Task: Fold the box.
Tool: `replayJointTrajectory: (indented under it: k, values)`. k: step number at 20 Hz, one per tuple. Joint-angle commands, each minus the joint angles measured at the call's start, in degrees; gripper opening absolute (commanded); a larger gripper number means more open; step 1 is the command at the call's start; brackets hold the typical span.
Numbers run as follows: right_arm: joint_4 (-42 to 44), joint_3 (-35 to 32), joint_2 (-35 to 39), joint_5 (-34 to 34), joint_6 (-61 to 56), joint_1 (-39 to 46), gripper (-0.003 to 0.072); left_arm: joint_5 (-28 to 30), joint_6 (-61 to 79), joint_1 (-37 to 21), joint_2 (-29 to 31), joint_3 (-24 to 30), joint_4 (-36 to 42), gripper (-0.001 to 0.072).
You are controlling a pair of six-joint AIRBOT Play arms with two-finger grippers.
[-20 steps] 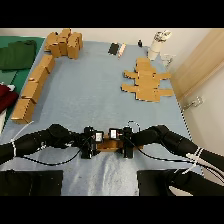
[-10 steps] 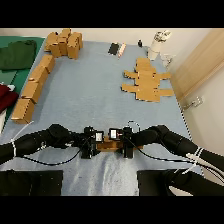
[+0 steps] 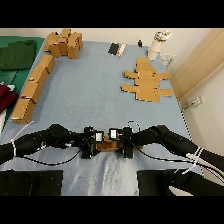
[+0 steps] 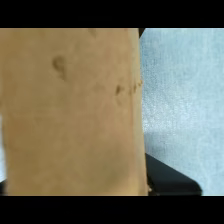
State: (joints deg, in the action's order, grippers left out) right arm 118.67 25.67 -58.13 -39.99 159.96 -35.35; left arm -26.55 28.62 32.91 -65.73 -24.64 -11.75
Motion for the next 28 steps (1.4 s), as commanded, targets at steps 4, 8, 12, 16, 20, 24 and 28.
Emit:
replayJointTrajectory:
  k: [4,8,12,16,20,24,28]
  values:
    - [1.75,-0.02,-0.02,-3.26,-0.09,0.00,0.0505,0.00,0.02,-0.07,0.00,-0.07,0.00,0.0532]
    - [1.57,1.14,0.00,-4.00,-0.55,0.07,0.0720,0.02,0.02,-0.07,0.00,-0.04,0.00,0.0532]
    - [-2.03,4.46,0.87,-11.52,-2.29,0.37,0.0720,-0.02,0.02,-0.07,0.00,-0.07,0.00,0.0532]
    - [-10.47,6.58,5.51,-18.23,-14.05,2.25,0.0720,0.00,0.02,-0.07,0.00,-0.07,0.00,0.0531]
    - [-16.04,6.97,12.63,-26.60,-25.66,3.23,0.0717,0.00,0.02,-0.07,0.00,-0.07,0.00,0.0532]
    - [-10.82,6.97,17.57,-31.85,-53.62,3.23,0.0716,-0.02,0.02,-0.07,0.00,-0.07,0.00,0.0531]
    - [0.35,6.56,18.91,-29.46,-79.73,2.34,0.0716,0.00,0.02,-0.07,0.00,-0.07,0.00,0.0532]
